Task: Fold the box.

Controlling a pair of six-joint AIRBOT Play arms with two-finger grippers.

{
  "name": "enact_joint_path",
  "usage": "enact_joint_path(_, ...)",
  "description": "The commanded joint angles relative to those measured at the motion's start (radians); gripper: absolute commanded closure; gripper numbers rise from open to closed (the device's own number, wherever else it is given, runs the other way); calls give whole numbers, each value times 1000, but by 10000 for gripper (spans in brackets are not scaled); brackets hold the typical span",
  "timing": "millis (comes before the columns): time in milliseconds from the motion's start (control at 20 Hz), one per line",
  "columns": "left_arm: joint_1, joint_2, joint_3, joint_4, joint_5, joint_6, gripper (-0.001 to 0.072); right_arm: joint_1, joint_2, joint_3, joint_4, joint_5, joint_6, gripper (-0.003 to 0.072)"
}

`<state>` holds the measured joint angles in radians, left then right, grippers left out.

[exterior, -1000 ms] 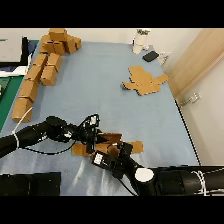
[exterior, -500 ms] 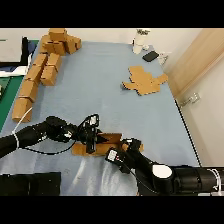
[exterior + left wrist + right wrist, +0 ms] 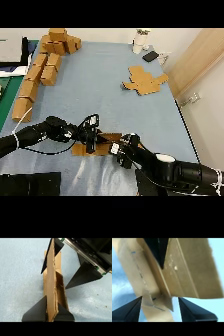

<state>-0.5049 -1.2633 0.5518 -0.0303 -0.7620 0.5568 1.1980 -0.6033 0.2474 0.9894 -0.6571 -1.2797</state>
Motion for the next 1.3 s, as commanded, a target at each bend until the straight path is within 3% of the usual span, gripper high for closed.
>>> enact_joint_path(0,0,0,0,0,0,0,698,-225,2,-1,478,123,-600,-32)
enact_joint_path(150,0,0,0,0,0,0,697,-409,-14,13,876,74,-1090,-31)
enact_joint_path(300,0,0,0,0,0,0,698,-525,-104,47,1080,-15,-1349,-31)
enact_joint_path(600,0,0,0,0,0,0,698,-552,-295,131,1117,-55,-1447,-31)
enact_joint_path(1200,0,0,0,0,0,0,698,-552,-291,132,1088,-60,-1432,-12)
enact_joint_path(1250,0,0,0,0,0,0,697,-552,-291,132,1096,-61,-1432,48)
